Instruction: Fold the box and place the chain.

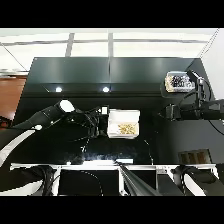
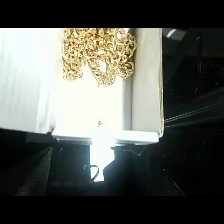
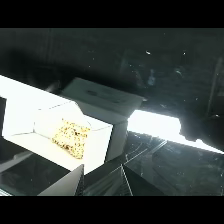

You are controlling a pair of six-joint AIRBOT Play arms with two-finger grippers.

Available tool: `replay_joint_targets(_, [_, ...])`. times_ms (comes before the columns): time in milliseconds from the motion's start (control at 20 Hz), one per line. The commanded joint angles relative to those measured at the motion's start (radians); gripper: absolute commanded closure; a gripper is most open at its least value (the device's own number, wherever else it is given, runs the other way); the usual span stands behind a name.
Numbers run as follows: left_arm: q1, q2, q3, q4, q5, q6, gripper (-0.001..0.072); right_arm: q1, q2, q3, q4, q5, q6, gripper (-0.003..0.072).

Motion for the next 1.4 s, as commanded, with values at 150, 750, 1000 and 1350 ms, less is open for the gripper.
replay_joint_targets(150, [-0.051, -0.025, 0.002, -0.032, 0.064, 0.003, -0.0007, 0.000, 0.000, 0.001, 0.001, -0.023, 0.000, 0.0397])
replay_joint_targets(750, [-0.079, -0.026, 0.019, -0.001, 0.098, 0.004, -0.0006, 0.000, 0.000, 0.001, 0.001, -0.025, 0.000, 0.0397])
replay_joint_targets(1000, [-0.079, -0.027, 0.049, 0.003, 0.086, 0.022, -0.0006, 0.000, 0.000, 0.001, 0.001, -0.026, 0.000, 0.0397])
replay_joint_targets(1350, [-0.100, -0.031, 0.049, 0.004, 0.065, 0.011, -0.0003, 0.000, 0.000, 0.001, 0.000, -0.033, 0.000, 0.0397])
